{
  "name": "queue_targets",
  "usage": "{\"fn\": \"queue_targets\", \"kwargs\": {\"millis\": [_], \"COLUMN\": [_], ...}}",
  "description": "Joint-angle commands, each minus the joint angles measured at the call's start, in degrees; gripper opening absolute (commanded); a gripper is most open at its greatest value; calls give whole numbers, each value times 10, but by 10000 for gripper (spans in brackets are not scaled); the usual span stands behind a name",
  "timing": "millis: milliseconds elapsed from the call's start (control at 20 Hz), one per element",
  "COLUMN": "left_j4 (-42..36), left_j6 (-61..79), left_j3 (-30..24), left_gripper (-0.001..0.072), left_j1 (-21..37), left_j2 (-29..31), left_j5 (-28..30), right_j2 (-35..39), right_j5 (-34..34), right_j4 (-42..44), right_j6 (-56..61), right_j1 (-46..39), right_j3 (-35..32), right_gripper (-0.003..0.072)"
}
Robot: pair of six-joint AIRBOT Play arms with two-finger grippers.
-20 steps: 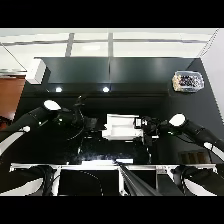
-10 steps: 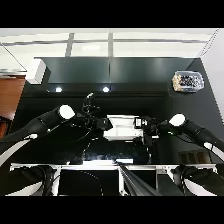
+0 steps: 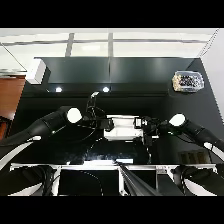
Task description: Fold the box and place the chain.
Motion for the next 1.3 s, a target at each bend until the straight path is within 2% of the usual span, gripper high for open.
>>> {"fn": "queue_targets", "kwargs": {"millis": [0, 200, 550, 800, 1000, 1250], "left_j4": [97, 114, 107, 99, 137, 144], "left_j6": [-78, -107, -119, -133, -179, -189], "left_j3": [19, 34, 55, 55, 57, 80], "left_gripper": [647, 646, 637, 617, 617, 617], "left_j1": [-19, -19, -24, -37, -50, -63], "left_j2": [0, 0, 0, 0, -13, -31], "left_j5": [-2, -27, -105, -112, -110, -110], "right_j2": [0, 0, 0, 0, 0, 0], "right_j5": [0, 0, 0, 0, 0, 0], "right_j4": [0, 0, 0, 0, 0, 0], "right_j6": [0, 0, 0, 0, 0, 0], "right_j1": [0, 0, 0, 0, 0, 0], "right_j3": [0, 0, 0, 0, 0, 0], "right_gripper": [474, 474, 474, 474, 474, 473]}}
